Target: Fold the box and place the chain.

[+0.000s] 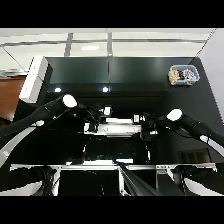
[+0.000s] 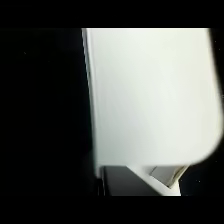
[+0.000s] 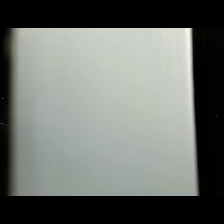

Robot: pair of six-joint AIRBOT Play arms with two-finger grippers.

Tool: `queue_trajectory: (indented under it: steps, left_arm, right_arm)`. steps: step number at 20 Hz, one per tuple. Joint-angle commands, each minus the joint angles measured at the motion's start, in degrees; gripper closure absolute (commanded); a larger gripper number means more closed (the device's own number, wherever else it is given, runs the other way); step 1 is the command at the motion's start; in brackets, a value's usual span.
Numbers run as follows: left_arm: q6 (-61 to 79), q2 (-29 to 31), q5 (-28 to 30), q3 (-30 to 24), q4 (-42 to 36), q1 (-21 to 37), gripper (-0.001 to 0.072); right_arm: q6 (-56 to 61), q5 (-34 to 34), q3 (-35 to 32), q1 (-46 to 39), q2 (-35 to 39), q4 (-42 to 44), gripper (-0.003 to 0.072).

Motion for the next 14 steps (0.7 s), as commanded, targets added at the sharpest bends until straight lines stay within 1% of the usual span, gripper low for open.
queue_trajectory:
  steps: [1, 2, 3, 4, 7, 10, 11, 12, 13, 14]
  left_arm:
    - [-1.62, 0.37, 0.02, 0.31, 0.04, 0.04, 0.0371]
    - [-1.68, 0.90, 0.15, 0.63, 0.04, 0.07, 0.0213]
    - [-2.49, 1.75, 0.04, 1.11, 0.74, 0.09, 0.0077]
    - [-4.42, 2.64, -0.07, 1.62, 2.05, 0.07, 0.0004]
    - [-14.91, 6.51, -0.28, 2.27, 9.97, 0.07, 0.0004]
    - [-30.40, 11.76, -1.53, 2.27, 22.51, 0.07, 0.0005]
    - [-34.62, 13.33, -3.82, 2.29, 26.29, 0.07, 0.0009]
    - [-38.07, 14.43, -7.17, 2.27, 27.36, 0.04, 0.0023]
    - [-41.88, 15.08, -11.34, 2.27, 26.77, 0.02, 0.0025]
    - [-45.44, 15.19, -15.23, 2.27, 25.27, 0.00, 0.0060]
  right_arm:
    - [0.02, 0.11, -0.02, -0.02, 0.00, -0.04, 0.0193]
    - [0.02, 0.13, -0.02, -0.02, 0.00, -0.07, 0.0193]
    - [0.02, 0.13, -0.02, -0.02, 0.00, -0.04, 0.0193]
    - [0.02, 0.13, -0.02, -0.02, 0.00, -0.07, 0.0194]
    - [0.44, 0.15, -0.02, -0.02, 0.00, -0.04, 0.0202]
    - [0.42, 0.33, -0.02, -0.02, 0.02, -0.04, 0.0202]
    - [0.44, 0.33, -0.02, -0.02, 0.02, -0.04, 0.0203]
    - [0.44, 0.44, -0.02, -0.02, 0.02, -0.04, 0.0203]
    - [0.44, 0.57, -0.02, -0.02, 0.00, -0.04, 0.0203]
    - [0.44, 0.61, -0.02, -0.02, 0.00, -0.02, 0.0203]
